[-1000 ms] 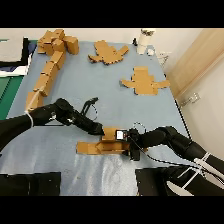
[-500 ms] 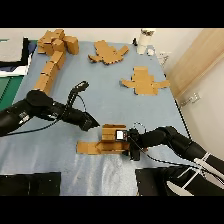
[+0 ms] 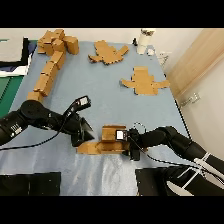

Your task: Fold the box.

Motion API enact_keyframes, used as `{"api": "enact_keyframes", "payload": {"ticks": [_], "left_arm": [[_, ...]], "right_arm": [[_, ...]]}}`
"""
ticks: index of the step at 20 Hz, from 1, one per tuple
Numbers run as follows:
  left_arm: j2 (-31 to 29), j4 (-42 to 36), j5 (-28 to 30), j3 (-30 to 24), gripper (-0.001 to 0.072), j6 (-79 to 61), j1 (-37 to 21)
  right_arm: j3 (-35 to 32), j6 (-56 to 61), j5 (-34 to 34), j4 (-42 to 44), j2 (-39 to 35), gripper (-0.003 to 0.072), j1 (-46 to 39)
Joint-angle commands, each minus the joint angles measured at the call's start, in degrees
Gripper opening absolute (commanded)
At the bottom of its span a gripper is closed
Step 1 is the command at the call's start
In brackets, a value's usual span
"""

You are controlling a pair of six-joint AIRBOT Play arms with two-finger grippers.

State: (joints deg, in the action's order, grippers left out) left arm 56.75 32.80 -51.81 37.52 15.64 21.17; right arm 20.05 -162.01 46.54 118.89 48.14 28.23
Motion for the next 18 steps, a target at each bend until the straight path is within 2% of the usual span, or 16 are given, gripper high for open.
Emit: {"api": "enact_keyframes", "payload": {"ticks": [1, 5, 8, 14, 15, 18], "left_arm": [[-0.26, -5.07, 5.6, -6.8, 0.0662, -18.03, -1.66], [0.09, -8.13, 6.82, -11.65, 0.0661, -28.79, -1.49], [2.23, -8.59, 7.54, -11.87, 0.0661, -28.76, -0.94], [4.98, -9.79, 12.31, -11.85, 0.0658, -27.87, 5.77], [5.16, -10.21, 13.22, -11.85, 0.064, -27.63, 6.8], [5.88, -13.16, 15.85, -11.85, 0.0638, -27.63, 9.29]], "right_arm": [[0.0, 0.0, 0.0, 0.0, 0.02, 0.0515, -0.04], [0.0, 0.0, 0.0, 0.0, 0.02, 0.0515, -0.04], [0.0, 0.0, 0.0, 0.0, 0.02, 0.0515, -0.04], [0.0, 0.0, 0.0, 0.0, 0.02, 0.0515, -0.04], [0.0, 0.0, 0.0, 0.0, 0.02, 0.0515, -0.04], [0.0, 0.0, 0.0, 0.0, 0.02, 0.0515, -0.04]]}}
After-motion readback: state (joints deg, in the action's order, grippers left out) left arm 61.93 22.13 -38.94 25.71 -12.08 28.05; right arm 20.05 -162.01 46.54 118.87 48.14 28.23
